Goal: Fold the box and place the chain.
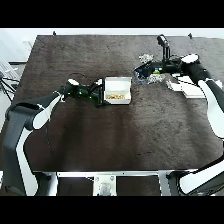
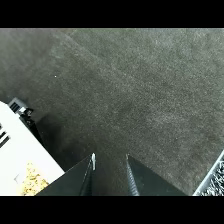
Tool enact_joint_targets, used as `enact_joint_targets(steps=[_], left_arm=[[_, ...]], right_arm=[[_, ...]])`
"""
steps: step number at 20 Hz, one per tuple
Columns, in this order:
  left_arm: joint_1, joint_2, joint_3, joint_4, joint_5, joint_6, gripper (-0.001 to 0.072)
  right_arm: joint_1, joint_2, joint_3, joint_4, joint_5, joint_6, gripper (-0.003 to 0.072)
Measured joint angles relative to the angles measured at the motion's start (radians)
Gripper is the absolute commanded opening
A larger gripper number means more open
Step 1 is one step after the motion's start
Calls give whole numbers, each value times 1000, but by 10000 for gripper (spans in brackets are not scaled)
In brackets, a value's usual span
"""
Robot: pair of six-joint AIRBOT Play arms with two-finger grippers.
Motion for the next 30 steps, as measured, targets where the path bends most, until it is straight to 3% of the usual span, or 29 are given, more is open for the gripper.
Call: enact_joint_targets(steps=[9, 15, 19, 22, 28, 30], left_arm=[[0, 0, 0, 0, 0, 0, 414], [0, 0, 0, 0, 0, 0, 415], [0, 0, 0, 0, 0, 0, 414], [0, 0, 0, 0, 0, 0, 414], [0, 0, 0, 0, 0, 0, 415], [0, 0, 0, 0, 0, 0, 415]], right_arm=[[85, -44, 39, -134, 11, 1, 279], [139, -47, 41, -192, 137, 3, 282], [154, -47, 43, -192, 199, 3, 307], [168, -47, 43, -189, 230, 3, 376], [184, -47, 43, -198, 262, -12, 377], [187, -47, 43, -204, 270, -20, 431]])
